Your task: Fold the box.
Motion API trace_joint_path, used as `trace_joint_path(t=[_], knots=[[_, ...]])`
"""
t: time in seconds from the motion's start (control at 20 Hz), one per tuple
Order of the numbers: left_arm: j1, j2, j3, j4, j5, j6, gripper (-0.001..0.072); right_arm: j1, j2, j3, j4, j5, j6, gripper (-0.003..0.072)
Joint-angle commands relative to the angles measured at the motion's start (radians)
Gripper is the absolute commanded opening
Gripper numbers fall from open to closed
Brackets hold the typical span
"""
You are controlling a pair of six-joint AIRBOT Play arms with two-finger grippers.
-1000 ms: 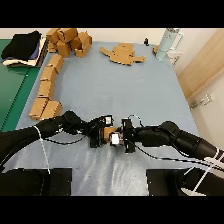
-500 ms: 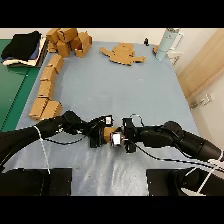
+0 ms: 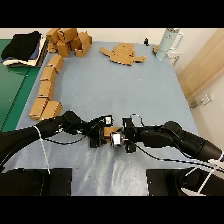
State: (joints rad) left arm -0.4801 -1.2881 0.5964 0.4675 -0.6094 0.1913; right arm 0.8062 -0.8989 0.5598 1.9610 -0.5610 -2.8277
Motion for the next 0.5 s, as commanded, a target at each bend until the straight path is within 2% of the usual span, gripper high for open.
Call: trace_joint_path(t=[0.0,0.45], knots=[[0.0,0.0,0.001,0.0,0.0,0.001,0.0511,0.0,0.001,0.0,-0.01,0.005,0.0,0.0094],[0.0,0.0,0.001,0.0,0.0,0.001,0.0511,0.0,-0.014,0.0,0.025,-0.058,0.001,0.0103]])
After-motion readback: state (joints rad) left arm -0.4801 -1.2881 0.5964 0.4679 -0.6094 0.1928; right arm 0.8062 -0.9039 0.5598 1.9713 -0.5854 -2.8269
